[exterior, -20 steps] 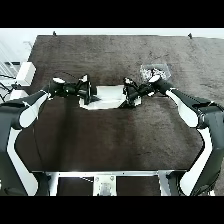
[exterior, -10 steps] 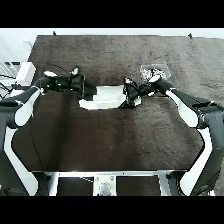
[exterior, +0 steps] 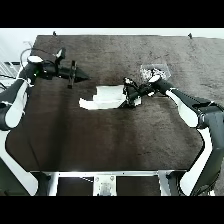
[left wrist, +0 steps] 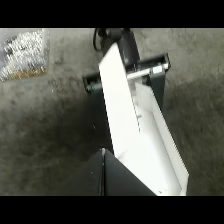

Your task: Fold the box and place the chain.

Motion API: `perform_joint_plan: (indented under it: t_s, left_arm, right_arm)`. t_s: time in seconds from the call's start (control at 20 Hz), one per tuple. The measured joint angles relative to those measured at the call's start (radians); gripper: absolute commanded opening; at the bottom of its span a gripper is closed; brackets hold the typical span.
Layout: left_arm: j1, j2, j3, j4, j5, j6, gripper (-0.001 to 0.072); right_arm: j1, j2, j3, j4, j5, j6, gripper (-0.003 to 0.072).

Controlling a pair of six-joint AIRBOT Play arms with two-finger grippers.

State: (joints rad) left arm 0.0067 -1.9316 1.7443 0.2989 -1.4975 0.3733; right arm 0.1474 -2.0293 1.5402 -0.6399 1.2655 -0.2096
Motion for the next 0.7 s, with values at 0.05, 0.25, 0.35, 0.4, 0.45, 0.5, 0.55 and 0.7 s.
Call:
perform_joint_plan:
  t_s: [0.05, 0.25, 0.35, 0.4, 0.45, 0.5, 0.55, 0.7]
  left_arm:
    - [-0.003, 0.027, 0.0, 0.003, 0.009, -0.008, 0.0011]
    - [-0.035, 0.174, -0.087, 0.041, 0.111, -0.016, 0.0011]
    - [-0.055, 0.248, -0.165, 0.064, 0.167, 0.001, 0.0011]
    - [-0.07, 0.281, -0.21, 0.073, 0.186, 0.013, 0.0011]
    - [-0.084, 0.307, -0.253, 0.081, 0.202, 0.026, 0.0012]
    - [-0.095, 0.325, -0.289, 0.089, 0.216, 0.035, 0.0012]
    - [-0.109, 0.337, -0.323, 0.096, 0.234, 0.043, 0.0013]
    - [-0.159, 0.347, -0.415, 0.114, 0.251, 0.059, 0.0014]
  right_arm:
    - [0.0, 0.0, 0.0, 0.0, 0.0, 0.0, 0.0589]
    - [0.0, 0.0, 0.0, 0.0, 0.0, 0.0, 0.0589]
    - [0.0, 0.0, 0.0, 0.0, 0.0, 0.0, 0.0589]
    - [0.0, 0.0, 0.0, 0.0, 0.0, 0.0, 0.0589]
    - [0.0, 0.0, 0.0, 0.0, 0.0, 0.0, 0.0589]
    - [0.0, 0.0, 0.0, 0.0, 0.0, 0.0, 0.059]
    - [0.0, 0.0, 0.0, 0.0, 0.0, 0.0, 0.0589]
    - [0.0, 0.0, 0.0, 0.0, 0.0, 0.0, 0.0589]
